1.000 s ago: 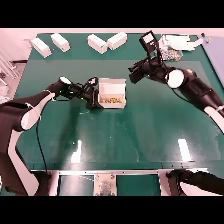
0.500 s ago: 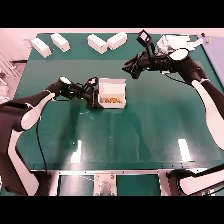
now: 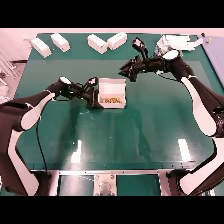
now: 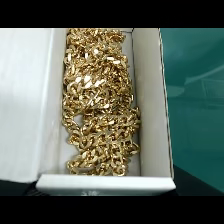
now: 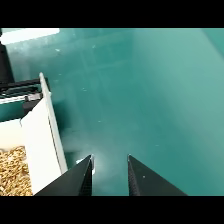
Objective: Fold the box and place the chain.
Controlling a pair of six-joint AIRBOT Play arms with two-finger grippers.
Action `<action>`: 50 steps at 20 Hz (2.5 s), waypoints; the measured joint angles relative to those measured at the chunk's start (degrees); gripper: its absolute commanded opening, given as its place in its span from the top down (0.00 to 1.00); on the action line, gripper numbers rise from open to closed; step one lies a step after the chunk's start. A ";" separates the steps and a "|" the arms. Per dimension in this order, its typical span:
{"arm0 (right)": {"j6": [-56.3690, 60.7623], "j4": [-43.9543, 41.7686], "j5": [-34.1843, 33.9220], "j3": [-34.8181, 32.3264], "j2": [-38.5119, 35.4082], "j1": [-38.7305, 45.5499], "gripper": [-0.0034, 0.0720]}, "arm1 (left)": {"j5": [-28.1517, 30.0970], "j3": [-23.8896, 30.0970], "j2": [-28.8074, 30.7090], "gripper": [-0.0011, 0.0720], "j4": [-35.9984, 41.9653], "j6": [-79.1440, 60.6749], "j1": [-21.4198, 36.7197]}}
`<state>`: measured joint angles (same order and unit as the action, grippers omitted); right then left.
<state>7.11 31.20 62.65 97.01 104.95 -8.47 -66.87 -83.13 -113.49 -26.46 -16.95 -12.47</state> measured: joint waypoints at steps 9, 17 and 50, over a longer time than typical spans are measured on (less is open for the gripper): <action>-1.29 6.32 7.19 0.96 0.52 -2.80 0.62 | 0.00 0.00 0.00 0.21 0.00 0.00 0.00; -0.79 7.06 9.55 8.35 0.37 -3.61 0.60 | 0.00 0.00 0.00 0.21 0.00 0.00 0.00; 6.29 16.74 18.25 8.09 1.46 -7.08 0.59 | 0.00 0.00 0.00 0.21 0.00 0.02 0.00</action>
<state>13.41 47.94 80.90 105.10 106.41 -15.55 -66.87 -83.13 -113.49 -26.46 -16.93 -12.47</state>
